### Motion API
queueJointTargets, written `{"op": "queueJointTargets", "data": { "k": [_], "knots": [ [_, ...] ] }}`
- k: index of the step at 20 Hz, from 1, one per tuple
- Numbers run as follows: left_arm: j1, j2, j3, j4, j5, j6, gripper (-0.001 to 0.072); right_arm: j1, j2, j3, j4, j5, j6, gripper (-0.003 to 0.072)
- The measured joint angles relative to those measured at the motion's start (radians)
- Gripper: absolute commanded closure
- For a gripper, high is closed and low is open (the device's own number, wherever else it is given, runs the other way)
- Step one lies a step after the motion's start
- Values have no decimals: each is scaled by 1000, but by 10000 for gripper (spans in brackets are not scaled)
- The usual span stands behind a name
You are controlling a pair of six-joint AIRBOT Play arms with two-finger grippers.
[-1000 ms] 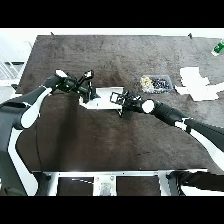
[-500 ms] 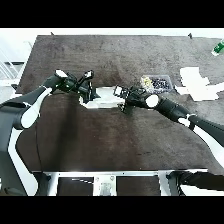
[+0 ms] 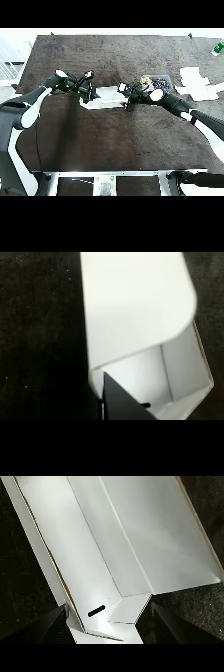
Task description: Fold the box and place the chain.
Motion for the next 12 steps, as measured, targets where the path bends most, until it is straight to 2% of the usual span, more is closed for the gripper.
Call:
{"op": "queueJointTargets", "data": {
  "k": [4,5,12],
  "knots": [
    [0,0,0,0,0,0,689,-42,-26,47,21,94,-37,42],
    [0,0,0,0,0,0,689,-51,-32,56,32,113,-49,11],
    [0,0,0,0,-1,0,689,-81,-90,127,66,200,-129,11]
  ]
}}
